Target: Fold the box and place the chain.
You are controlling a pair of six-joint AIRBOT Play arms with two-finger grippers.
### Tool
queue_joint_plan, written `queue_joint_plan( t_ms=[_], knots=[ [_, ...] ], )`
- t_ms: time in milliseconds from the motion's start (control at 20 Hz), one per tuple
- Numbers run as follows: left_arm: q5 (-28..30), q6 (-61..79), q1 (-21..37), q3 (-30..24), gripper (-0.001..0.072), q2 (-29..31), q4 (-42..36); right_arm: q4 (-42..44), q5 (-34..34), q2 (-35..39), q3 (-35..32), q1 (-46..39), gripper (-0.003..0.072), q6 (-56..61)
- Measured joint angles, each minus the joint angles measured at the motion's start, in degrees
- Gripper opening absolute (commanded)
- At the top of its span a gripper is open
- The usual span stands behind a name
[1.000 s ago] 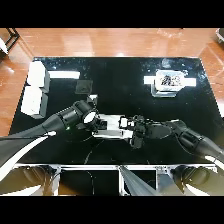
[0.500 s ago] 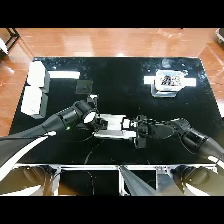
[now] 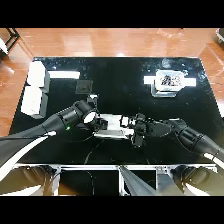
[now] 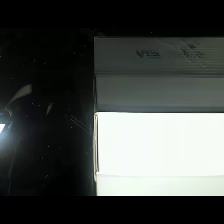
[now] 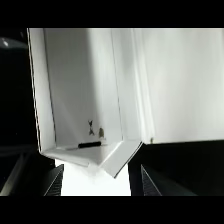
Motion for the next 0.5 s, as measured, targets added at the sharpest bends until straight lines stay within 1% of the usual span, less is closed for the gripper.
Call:
queue_joint_plan(
  t_ms=[50,100,150,200,500],
  knots=[
    [0.0,0.0,0.0,0.0,0.0027,0.0,0.0,0.52,0.15,-0.04,0.0,0.0,0.0402,-0.46],
    [0.0,0.0,0.0,0.0,0.0027,0.0,0.0,1.16,0.37,-0.22,0.0,0.0,0.0402,-0.85],
    [-0.02,0.0,0.0,0.0,0.0028,0.0,0.0,1.42,0.39,-0.33,0.0,0.0,0.0321,-1.16],
    [-0.04,0.0,0.0,0.0,0.0027,0.0,0.0,1.77,0.46,-0.55,0.0,0.0,0.0309,-1.36],
    [-0.13,0.0,0.0,0.0,0.0027,0.0,0.0,3.26,1.25,-1.62,0.0,0.85,0.0309,-1.95]
  ],
)
